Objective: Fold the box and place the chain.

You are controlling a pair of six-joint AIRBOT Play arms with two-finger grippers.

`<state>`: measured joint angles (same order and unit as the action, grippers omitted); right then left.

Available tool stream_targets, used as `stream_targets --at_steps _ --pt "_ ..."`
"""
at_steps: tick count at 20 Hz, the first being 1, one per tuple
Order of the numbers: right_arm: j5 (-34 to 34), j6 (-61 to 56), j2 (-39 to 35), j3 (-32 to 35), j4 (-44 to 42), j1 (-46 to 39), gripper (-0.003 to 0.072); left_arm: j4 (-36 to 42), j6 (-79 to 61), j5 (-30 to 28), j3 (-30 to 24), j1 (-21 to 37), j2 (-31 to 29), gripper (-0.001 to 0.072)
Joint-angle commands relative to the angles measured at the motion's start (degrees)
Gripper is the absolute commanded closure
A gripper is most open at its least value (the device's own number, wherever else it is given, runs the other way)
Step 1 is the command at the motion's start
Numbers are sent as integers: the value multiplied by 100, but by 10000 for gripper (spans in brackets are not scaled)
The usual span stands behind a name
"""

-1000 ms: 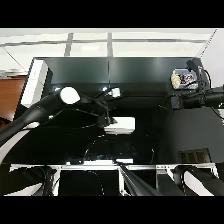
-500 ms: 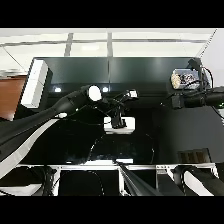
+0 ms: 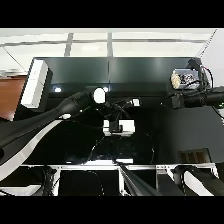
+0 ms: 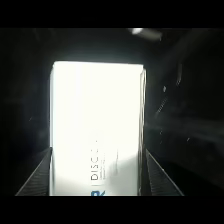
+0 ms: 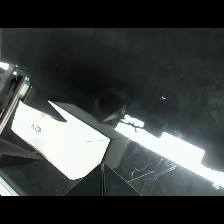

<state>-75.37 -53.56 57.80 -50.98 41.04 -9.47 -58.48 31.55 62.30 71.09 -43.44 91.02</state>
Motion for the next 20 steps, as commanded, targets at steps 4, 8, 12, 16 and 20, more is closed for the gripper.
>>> stream_targets --at_steps 4,8,12,16,20 --pt "20 4 -4 -2 -2 -4 670 -1950 1823 -39 61 -448 26 210" --pt "20 4 -4 -2 0 -4 670 -2889 3366 573 190 -195 -461 382" --pt "26 7 -4 -2 2 -4 670 -3432 4623 1672 -118 896 -1582 381" --pt "24 28 -4 -2 4 -4 670 -3432 4791 2020 -1392 3204 -2870 381" --pt "44 72 -2 -2 7 -4 670 -3344 4435 1965 -2124 6126 -3254 378"
